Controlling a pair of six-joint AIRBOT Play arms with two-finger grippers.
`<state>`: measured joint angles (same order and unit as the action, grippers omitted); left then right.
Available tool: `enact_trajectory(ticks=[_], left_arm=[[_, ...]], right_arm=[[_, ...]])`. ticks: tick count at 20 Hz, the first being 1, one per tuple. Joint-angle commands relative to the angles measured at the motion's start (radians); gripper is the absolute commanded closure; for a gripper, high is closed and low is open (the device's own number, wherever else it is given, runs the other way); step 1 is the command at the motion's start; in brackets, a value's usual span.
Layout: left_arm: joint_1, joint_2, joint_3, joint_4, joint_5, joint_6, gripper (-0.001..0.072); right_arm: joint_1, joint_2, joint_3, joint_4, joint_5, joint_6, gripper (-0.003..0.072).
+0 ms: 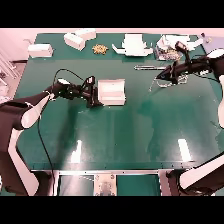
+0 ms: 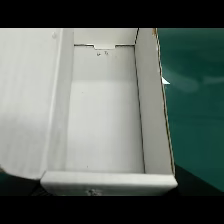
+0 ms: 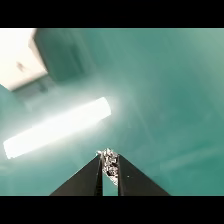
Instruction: Fold the box and place the chain.
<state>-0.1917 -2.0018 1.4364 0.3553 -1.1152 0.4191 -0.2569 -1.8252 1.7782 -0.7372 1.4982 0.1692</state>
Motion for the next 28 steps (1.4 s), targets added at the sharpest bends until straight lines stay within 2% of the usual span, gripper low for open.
enact_trajectory(ticks=[1, 9, 22, 28], left_arm=[[0.001, 0.001, 0.0, 0.0, 0.001, 0.0, 0.0307], [0.001, 0.001, 0.0, 0.0, 0.001, 0.0, 0.0308], [0.001, 0.001, 0.0, 0.0, 0.001, 0.0, 0.0308], [0.001, 0.001, 0.0, 0.0, 0.0, 0.0, 0.0307]], right_arm=[[0.009, 0.098, 0.001, 0.066, 0.055, 0.062, 0.0681], [0.168, 0.262, 0.001, 0.076, 0.058, 0.19, 0.0681], [0.451, 0.242, -0.002, 0.076, -0.05, 0.301, 0.0682], [0.485, 0.217, -0.168, 0.075, -0.25, 0.306, 0.0682]])
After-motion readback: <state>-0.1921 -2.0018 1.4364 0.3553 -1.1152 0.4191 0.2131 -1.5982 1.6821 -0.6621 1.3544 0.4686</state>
